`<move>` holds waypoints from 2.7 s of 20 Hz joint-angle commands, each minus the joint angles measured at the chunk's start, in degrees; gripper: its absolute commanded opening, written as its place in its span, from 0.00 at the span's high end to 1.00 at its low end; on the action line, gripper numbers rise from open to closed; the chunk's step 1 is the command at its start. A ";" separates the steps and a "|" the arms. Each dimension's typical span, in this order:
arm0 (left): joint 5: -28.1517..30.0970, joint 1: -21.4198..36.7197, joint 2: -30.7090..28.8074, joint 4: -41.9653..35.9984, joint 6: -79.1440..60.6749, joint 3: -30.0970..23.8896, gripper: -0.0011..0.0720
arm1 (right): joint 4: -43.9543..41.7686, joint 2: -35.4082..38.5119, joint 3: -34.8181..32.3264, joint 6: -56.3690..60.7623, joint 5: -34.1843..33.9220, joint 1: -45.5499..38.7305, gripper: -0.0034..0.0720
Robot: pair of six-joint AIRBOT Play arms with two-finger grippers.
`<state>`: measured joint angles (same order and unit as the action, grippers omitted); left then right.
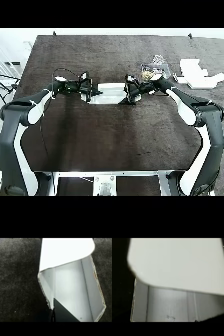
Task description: Fold the box and place the chain.
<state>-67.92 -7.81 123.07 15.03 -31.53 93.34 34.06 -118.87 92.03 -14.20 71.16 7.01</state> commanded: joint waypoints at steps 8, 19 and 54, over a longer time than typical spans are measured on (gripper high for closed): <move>-0.04 0.00 0.04 -0.46 -0.02 -0.02 0.96 | 0.00 -0.04 -0.02 0.22 0.04 -0.20 0.17; -2.16 0.00 0.02 -0.55 -0.31 0.00 0.58 | 0.00 -0.04 -0.02 0.22 0.04 -0.17 0.17; 8.66 -4.37 -25.62 5.70 15.43 -20.90 0.97 | 0.00 -0.11 -0.02 0.22 0.04 -0.20 0.17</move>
<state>-66.06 -10.37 97.38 20.43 -19.51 74.30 34.04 -118.93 92.03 -14.00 71.20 6.83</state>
